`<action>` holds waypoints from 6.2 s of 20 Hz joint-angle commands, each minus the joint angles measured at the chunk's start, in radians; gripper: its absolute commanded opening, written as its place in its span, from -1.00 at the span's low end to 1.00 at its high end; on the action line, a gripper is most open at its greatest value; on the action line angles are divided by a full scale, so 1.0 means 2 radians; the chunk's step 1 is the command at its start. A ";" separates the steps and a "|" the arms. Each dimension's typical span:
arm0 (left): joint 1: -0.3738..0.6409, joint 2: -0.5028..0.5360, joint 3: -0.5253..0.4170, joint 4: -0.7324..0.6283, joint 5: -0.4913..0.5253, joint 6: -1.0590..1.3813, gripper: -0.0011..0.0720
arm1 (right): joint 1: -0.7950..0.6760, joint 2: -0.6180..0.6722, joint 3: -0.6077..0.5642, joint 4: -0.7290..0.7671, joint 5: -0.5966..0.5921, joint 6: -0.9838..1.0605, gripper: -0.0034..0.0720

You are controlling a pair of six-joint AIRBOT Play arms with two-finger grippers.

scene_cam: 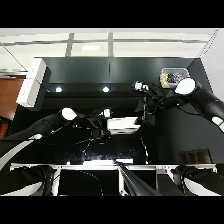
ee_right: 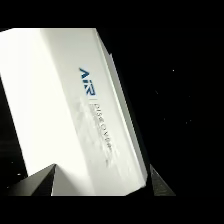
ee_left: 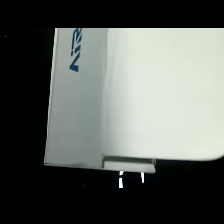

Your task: Fold the box and place the chain.

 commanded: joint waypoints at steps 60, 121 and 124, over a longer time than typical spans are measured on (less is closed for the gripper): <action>0.000 0.000 0.000 0.000 -0.001 0.000 -0.35 | 0.054 0.032 -0.071 0.006 -0.116 -0.021 -0.20; 0.000 0.000 0.000 0.000 -0.001 0.000 -0.35 | 0.056 0.029 -0.067 -0.011 -0.091 0.042 -0.20; 0.000 0.000 0.000 0.000 -0.001 0.000 -0.35 | 0.056 0.028 -0.067 -0.011 -0.093 0.042 -0.20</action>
